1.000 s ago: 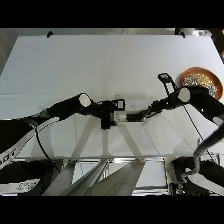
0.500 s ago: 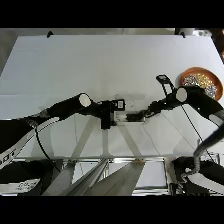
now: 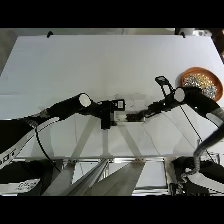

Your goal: Fold the box and place the chain.

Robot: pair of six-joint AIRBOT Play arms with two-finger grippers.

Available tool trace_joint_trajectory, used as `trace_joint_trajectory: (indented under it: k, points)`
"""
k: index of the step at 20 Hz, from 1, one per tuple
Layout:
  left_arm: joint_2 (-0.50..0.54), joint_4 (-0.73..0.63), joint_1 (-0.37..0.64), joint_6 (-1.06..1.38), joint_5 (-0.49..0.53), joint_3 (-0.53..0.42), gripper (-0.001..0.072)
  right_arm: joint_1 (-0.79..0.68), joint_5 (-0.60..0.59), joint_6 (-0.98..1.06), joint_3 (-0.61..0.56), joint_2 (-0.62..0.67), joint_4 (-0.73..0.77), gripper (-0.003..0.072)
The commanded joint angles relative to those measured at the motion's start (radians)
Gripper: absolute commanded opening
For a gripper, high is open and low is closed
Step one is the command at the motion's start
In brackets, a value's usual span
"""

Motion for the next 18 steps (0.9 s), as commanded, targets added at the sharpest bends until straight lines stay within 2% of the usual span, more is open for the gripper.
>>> trace_joint_trajectory:
  k: [1, 2, 3, 7, 12, 15, 18]
  points:
    - [0.000, 0.000, 0.000, 0.000, 0.000, 0.000, 0.0392, -0.001, 0.005, 0.000, -0.001, 0.001, 0.000, 0.0072]
    - [0.000, 0.000, 0.000, 0.000, 0.000, 0.000, 0.0392, -0.001, 0.010, 0.000, -0.001, 0.006, -0.001, 0.0019]
    - [0.000, 0.000, 0.000, 0.000, 0.000, 0.000, 0.0392, -0.001, 0.014, -0.001, -0.001, 0.015, -0.001, 0.0008]
    - [0.000, 0.000, 0.000, 0.000, 0.000, 0.000, 0.0392, -0.001, 0.052, 0.000, -0.001, 0.097, 0.001, 0.0008]
    - [0.000, 0.000, 0.000, 0.000, 0.000, 0.000, 0.0392, -0.001, 0.188, -0.004, -0.001, 0.257, 0.007, 0.0008]
    - [0.000, 0.000, 0.000, 0.000, 0.000, 0.000, 0.0392, -0.001, 0.204, -0.029, -0.001, 0.393, 0.116, 0.0008]
    - [0.000, 0.000, 0.000, 0.000, 0.000, 0.000, 0.0392, -0.001, 0.203, -0.106, -0.001, 0.519, 0.310, 0.0008]
